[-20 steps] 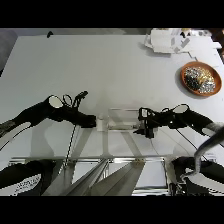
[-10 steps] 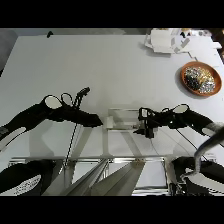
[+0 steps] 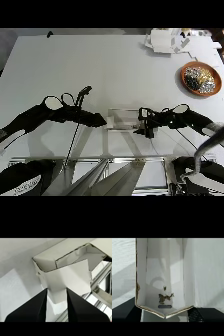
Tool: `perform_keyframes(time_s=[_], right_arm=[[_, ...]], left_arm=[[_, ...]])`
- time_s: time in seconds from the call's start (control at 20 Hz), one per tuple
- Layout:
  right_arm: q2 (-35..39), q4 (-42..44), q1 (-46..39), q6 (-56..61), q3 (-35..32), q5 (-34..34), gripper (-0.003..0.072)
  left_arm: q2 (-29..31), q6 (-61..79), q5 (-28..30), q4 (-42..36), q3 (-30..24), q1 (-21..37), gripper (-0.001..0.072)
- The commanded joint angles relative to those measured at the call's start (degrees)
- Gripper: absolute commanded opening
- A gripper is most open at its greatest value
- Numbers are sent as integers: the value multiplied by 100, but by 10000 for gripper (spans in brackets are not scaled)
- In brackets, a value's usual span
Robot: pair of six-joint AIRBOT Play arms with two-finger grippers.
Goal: Fold the box and place the chain.
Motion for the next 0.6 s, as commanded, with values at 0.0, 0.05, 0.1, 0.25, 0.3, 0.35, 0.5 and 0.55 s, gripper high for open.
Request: perform_keyframes(time_s=[0.0, 0.05, 0.1, 0.25, 0.3, 0.35, 0.5, 0.55], right_arm=[[0, 2, 0, 0, 2, 4, 340], [0, 2, 0, 0, 2, 2, 340], [0, 2, 0, 0, 2, 2, 340], [0, 2, 0, 0, 4, 2, 340], [0, 2, 0, 0, 2, 0, 340], [0, 2, 0, 0, 2, 2, 340], [0, 2, 0, 0, 2, 2, 340], [0, 2, 0, 0, 2, 2, 340]], left_arm=[[2, 0, 127, -31, 7, -184, 275], [-2, -2, 221, -7, 7, -262, 275], [-9, -17, 369, 85, 9, -332, 274], [-111, -758, 476, 660, 155, -422, 275], [-140, -994, 479, 931, 247, -474, 275], [-164, -1193, 479, 1104, 330, -529, 276], [-223, -1694, 490, 1462, 614, -710, 282], [-227, -1891, 509, 1589, 693, -761, 297]])
